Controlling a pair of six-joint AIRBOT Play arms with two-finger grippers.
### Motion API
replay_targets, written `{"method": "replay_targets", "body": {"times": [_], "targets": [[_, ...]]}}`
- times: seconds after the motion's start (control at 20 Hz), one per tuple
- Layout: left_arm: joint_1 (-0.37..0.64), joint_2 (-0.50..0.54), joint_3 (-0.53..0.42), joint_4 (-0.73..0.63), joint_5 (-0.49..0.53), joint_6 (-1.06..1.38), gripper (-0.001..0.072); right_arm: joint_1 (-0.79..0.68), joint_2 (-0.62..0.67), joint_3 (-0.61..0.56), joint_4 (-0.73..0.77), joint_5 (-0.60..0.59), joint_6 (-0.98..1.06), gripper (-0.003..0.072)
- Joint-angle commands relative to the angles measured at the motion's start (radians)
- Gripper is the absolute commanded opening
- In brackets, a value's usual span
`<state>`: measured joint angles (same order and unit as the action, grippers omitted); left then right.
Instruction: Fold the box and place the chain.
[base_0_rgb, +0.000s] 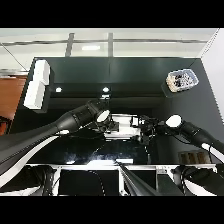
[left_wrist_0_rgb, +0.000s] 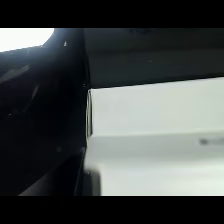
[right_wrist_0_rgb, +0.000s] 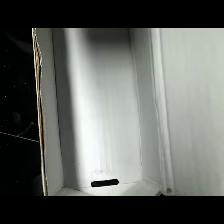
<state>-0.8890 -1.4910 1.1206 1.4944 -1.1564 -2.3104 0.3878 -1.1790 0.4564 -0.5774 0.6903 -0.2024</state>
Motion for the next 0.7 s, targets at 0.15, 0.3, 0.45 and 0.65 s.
{"method": "replay_targets", "body": {"times": [0.15, 0.3, 0.45, 0.65], "targets": [[0.001, -0.031, 0.002, -0.01, 0.065, -0.06, 0.0245, 0.001, -0.001, 0.0, 0.0, 0.001, 0.0, 0.0006], [0.011, -0.048, 0.002, -0.011, 0.054, -0.077, 0.0245, 0.001, -0.001, 0.0, 0.0, 0.001, 0.0, 0.0006], [0.012, -0.061, 0.002, -0.012, 0.037, -0.077, 0.0244, 0.001, -0.001, 0.0, 0.0, 0.0, 0.0, 0.0005], [0.011, -0.06, 0.003, -0.014, 0.048, -0.076, 0.003, 0.001, -0.001, 0.0, 0.0, 0.0, 0.0, 0.0006]]}}
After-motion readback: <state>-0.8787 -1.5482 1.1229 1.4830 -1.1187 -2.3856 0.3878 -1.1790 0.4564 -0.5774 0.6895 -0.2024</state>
